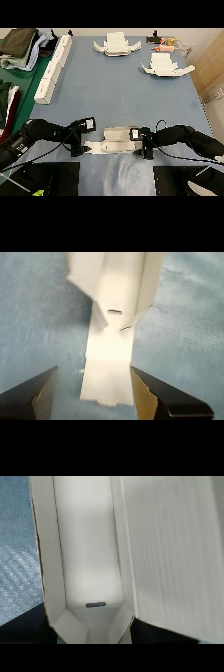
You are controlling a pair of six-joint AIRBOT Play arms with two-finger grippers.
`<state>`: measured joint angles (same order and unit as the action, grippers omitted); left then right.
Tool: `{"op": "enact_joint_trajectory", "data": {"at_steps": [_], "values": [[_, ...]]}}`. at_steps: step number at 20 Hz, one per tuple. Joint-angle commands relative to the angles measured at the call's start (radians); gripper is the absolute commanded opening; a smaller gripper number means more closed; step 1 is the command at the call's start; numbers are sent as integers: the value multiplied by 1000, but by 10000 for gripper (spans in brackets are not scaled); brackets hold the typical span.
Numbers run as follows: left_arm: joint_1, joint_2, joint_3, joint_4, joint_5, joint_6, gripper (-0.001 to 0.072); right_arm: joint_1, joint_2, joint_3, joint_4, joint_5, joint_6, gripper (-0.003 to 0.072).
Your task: Fold the box.
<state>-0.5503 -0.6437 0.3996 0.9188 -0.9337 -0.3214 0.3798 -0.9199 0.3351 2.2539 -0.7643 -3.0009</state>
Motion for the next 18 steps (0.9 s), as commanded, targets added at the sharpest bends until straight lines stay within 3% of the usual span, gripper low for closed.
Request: {"op": "enact_joint_trajectory", "data": {"at_steps": [1,6,7,8,9,10,11,12,13,18], "values": [[1,-71,-41,-204,70,265,665,0,1,0,0,0,0,512],[-80,-150,-40,-268,93,333,638,0,1,0,0,0,0,512],[-105,-163,-40,-268,107,331,587,0,1,0,0,0,0,512],[-121,-173,-40,-268,128,331,454,0,1,0,0,0,0,512],[-133,-182,-40,-269,151,327,440,0,1,0,0,0,0,512],[-143,-194,-40,-269,179,315,369,0,1,0,0,0,0,512],[-150,-206,-40,-269,193,305,233,0,1,0,0,0,0,512],[-157,-216,-40,-270,198,306,210,0,1,0,0,0,0,512],[-169,-226,-39,-270,204,306,117,0,1,0,0,0,0,512],[-226,-244,-39,-323,339,306,104,0,1,0,0,0,0,512]]}}
